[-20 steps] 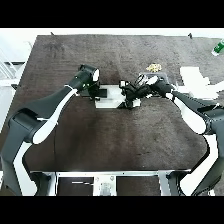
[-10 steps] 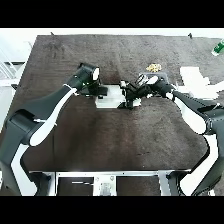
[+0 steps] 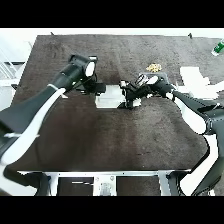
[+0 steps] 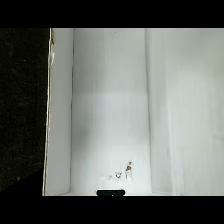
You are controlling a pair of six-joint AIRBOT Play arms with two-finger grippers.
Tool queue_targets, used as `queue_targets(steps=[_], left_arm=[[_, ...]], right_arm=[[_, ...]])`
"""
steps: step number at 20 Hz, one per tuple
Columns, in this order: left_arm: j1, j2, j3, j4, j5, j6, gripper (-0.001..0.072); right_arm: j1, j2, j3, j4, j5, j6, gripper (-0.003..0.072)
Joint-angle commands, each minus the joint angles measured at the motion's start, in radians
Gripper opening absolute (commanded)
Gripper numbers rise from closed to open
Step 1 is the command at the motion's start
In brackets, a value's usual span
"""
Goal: Fold the box and place the chain.
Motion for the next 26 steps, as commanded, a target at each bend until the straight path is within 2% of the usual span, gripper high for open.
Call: queue_targets(steps=[1, 4, 7, 9, 12, 14, 15, 20, 21, 24, 26], left_arm=[[-0.003, 0.185, -0.192, 0.006, 0.166, 0.006, 0.0442], [0.016, 0.355, -0.402, 0.011, 0.346, 0.032, 0.0440], [0.087, 0.435, -0.536, -0.069, 0.467, 0.174, 0.0444], [0.155, 0.443, -0.583, -0.197, 0.509, 0.372, 0.0463], [0.287, 0.443, -0.647, -0.494, 0.560, 0.816, 0.0463], [0.370, 0.426, -0.661, -0.706, 0.571, 1.073, 0.0461], [0.396, 0.421, -0.661, -0.730, 0.560, 1.115, 0.0460], [0.415, 0.422, -0.660, -0.747, 0.568, 1.103, 0.0459], [0.415, 0.420, -0.660, -0.757, 0.581, 1.131, 0.0433], [0.420, 0.377, -0.660, -0.765, 0.639, 1.352, 0.0440], [0.433, 0.306, -0.638, -0.830, 0.613, 1.537, 0.0450]], right_arm=[[0.000, 0.000, 0.000, 0.001, 0.000, 0.000, 0.0515], [0.000, 0.000, 0.000, 0.001, 0.000, 0.000, 0.0515], [0.000, 0.000, 0.000, 0.001, 0.000, 0.000, 0.0515], [0.000, 0.000, 0.000, 0.001, 0.000, 0.000, 0.0515], [0.000, 0.000, 0.000, 0.001, 0.000, 0.000, 0.0515], [0.000, 0.000, 0.000, 0.001, 0.000, 0.000, 0.0515], [0.000, 0.000, 0.000, 0.001, 0.000, 0.000, 0.0515], [0.000, 0.000, 0.000, 0.001, 0.000, 0.000, 0.0515], [0.000, 0.000, 0.000, 0.001, 0.000, 0.000, 0.0515], [0.000, 0.000, 0.000, 0.001, 0.000, 0.000, 0.0514], [0.000, 0.000, 0.000, 0.001, 0.000, 0.000, 0.0515]])
